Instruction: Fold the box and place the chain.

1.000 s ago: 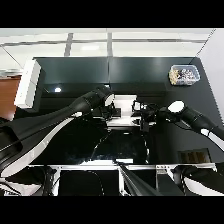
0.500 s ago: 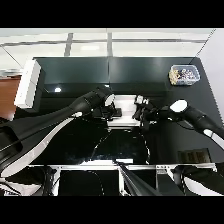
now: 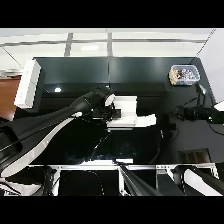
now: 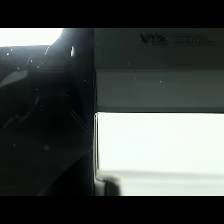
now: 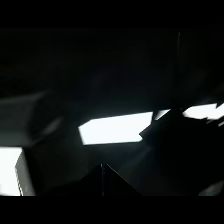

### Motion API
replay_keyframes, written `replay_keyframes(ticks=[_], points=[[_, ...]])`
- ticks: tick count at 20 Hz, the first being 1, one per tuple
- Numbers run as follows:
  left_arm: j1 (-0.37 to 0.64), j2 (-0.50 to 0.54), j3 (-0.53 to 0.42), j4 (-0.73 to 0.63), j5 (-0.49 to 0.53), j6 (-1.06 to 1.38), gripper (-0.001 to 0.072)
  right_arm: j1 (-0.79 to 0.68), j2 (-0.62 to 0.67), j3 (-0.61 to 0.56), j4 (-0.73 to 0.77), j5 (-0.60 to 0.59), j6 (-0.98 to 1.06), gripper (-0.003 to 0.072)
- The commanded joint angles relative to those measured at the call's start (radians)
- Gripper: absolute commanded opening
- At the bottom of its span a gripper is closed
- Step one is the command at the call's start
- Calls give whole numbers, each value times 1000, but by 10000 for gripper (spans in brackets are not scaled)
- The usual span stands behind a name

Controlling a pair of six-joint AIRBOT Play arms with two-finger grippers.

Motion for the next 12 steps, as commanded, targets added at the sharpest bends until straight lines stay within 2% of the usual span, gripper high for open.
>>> replay_keyframes(ticks=[1, 5, 8, 10, 11, 12], points=[[1, 0, 1, 0, -3, 0, 28, -36, -149, -39, 220, 157, -98, 8], [1, 0, 1, 0, -3, 0, 28, 136, -282, -29, 325, 162, -209, 8], [1, 0, 1, 0, -3, 0, 28, 244, -291, 32, 330, 156, -216, 9], [1, 0, 1, 0, -3, 0, 28, 280, -291, 103, 328, 198, -215, 12], [1, 0, 1, 0, -3, 0, 28, 286, -291, 141, 327, 228, -211, 167], [1, 0, 1, 0, -3, 0, 28, 286, -291, 172, 327, 247, -197, 440]])
